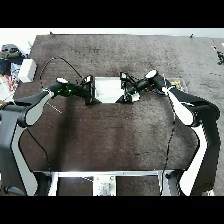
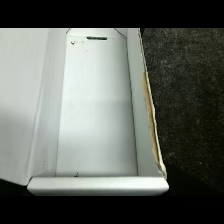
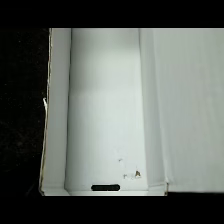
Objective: Fold the box and place the chain.
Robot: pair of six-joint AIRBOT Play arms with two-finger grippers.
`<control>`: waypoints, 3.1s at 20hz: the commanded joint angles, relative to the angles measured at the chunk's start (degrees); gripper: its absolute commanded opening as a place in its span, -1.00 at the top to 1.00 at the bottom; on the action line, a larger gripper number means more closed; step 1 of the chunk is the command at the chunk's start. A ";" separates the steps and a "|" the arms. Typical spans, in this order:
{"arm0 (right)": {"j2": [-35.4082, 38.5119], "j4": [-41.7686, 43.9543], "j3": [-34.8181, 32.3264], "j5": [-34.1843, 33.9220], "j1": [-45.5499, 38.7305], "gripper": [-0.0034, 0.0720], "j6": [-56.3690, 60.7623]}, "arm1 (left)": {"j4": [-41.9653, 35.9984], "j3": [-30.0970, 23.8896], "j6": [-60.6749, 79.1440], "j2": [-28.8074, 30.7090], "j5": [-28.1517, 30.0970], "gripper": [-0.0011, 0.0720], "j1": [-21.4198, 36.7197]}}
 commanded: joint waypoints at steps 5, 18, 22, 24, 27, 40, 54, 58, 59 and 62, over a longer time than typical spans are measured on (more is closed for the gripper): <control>0.00 0.42 -0.02 0.02 0.07 -0.18 0.00 | -0.07 0.07 0.00 0.02 0.00 0.53 0.00; 1.68 -0.15 0.00 0.44 -0.76 -1.00 0.04 | -0.07 0.07 0.00 0.02 0.00 0.53 0.00; 1.95 -0.20 0.00 2.80 -2.43 -1.00 0.09 | -0.07 0.07 0.00 0.02 0.00 0.53 0.00; 1.95 -0.26 0.00 3.28 -3.26 -1.00 0.57 | -0.07 0.07 0.00 0.02 0.00 0.53 0.00; 2.38 -0.24 0.00 3.26 -4.87 -1.00 2.32 | -0.07 0.07 0.00 0.02 0.00 0.53 0.00; 8.52 12.33 0.00 7.43 -4.72 0.88 14.14 | -0.07 0.07 0.00 0.02 0.00 0.53 0.00; 6.34 1.90 -0.02 -15.39 -0.87 0.88 13.94 | -0.07 0.07 0.00 0.02 -0.02 0.53 0.00; 4.94 1.68 -0.09 -10.25 -0.79 0.88 13.94 | -0.07 0.07 0.00 0.02 0.00 0.52 0.00; 4.81 1.46 -0.09 -10.43 -0.79 0.88 13.92 | -0.07 0.07 0.00 0.02 0.00 0.52 0.00; 4.52 1.51 -0.07 -10.95 -0.79 0.88 13.92 | -0.07 0.07 0.00 0.02 0.00 0.53 0.00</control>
